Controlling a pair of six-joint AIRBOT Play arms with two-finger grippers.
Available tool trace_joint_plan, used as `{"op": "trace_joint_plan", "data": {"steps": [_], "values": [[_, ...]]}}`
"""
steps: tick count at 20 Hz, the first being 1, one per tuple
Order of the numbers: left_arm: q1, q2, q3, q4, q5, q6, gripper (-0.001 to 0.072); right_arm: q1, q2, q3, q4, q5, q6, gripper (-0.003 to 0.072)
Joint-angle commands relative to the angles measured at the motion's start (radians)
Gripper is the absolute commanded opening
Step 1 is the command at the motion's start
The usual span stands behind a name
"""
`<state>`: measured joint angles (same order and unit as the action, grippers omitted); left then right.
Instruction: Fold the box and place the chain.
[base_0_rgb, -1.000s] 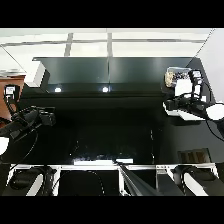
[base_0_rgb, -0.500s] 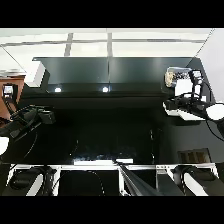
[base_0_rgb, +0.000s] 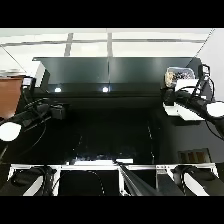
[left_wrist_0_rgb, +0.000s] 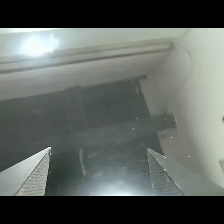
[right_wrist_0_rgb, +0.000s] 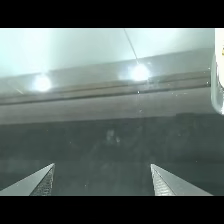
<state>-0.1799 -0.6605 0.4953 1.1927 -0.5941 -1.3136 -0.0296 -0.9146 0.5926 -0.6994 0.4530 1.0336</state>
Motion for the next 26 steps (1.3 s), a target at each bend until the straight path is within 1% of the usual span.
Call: {"op": "trace_joint_plan", "data": {"steps": [1,3,4,5,7,9,10,12,13,16,19,20,21,22,23,24,26], "values": [[-0.035,-0.090,0.091,0.162,-0.129,-0.231,0.0716,-0.064,-0.051,0.071,-0.192,0.019,0.146,0.0720],[-0.035,-0.100,0.101,0.296,-0.199,-0.393,0.0716,-0.219,-0.135,0.229,-0.568,0.098,0.407,0.0720],[-0.035,-0.100,0.101,0.323,-0.219,-0.418,0.0716,-0.307,-0.187,0.312,-0.702,0.122,0.498,0.0720],[-0.035,-0.100,0.101,0.325,-0.229,-0.420,0.0716,-0.405,-0.252,0.401,-0.777,0.151,0.551,0.0720],[-0.035,-0.101,0.101,0.325,-0.232,-0.420,0.0715,-0.574,-0.396,0.564,-0.768,0.282,0.559,0.0720],[-0.035,-0.109,0.101,0.325,-0.229,-0.420,0.0715,-0.673,-0.548,0.718,-0.756,0.456,0.488,0.0720],[-0.035,-0.117,0.101,0.325,-0.229,-0.420,0.0715,-0.703,-0.615,0.782,-0.756,0.531,0.430,0.0720],[-0.036,-0.131,0.101,0.317,-0.229,-0.420,0.0714,-0.734,-0.737,0.883,-0.705,0.697,0.185,0.0720],[-0.036,-0.135,0.101,0.313,-0.230,-0.420,0.0714,-0.737,-0.770,0.892,-0.682,0.734,0.095,0.0720],[-0.036,-0.136,0.101,0.313,-0.230,-0.420,0.0714,-0.735,-0.824,0.892,-0.650,0.729,0.015,0.0720],[-0.036,-0.136,0.101,0.309,-0.230,-0.423,0.0712,-0.737,-0.849,0.890,-0.596,0.775,-0.040,0.0720],[-0.036,-0.136,0.101,0.307,-0.230,-0.423,0.0713,-0.737,-0.851,0.887,-0.591,0.800,-0.044,0.0633],[-0.036,-0.136,0.101,0.289,-0.230,-0.423,0.0712,-0.737,-0.850,0.887,-0.587,0.809,-0.043,0.0489],[-0.036,-0.136,0.101,0.283,-0.230,-0.423,0.0712,-0.737,-0.845,0.887,-0.573,0.823,-0.043,0.0260],[-0.036,-0.136,0.101,0.283,-0.230,-0.423,0.0712,-0.737,-0.837,0.886,-0.550,0.848,-0.047,0.0059],[-0.035,-0.136,0.101,0.283,-0.230,-0.423,0.0712,-0.737,-0.821,0.886,-0.504,0.882,-0.074,0.0012],[-0.035,-0.136,0.101,0.283,-0.229,-0.423,0.0712,-0.735,-0.764,0.855,-0.371,0.917,-0.118,0.0011]]}}
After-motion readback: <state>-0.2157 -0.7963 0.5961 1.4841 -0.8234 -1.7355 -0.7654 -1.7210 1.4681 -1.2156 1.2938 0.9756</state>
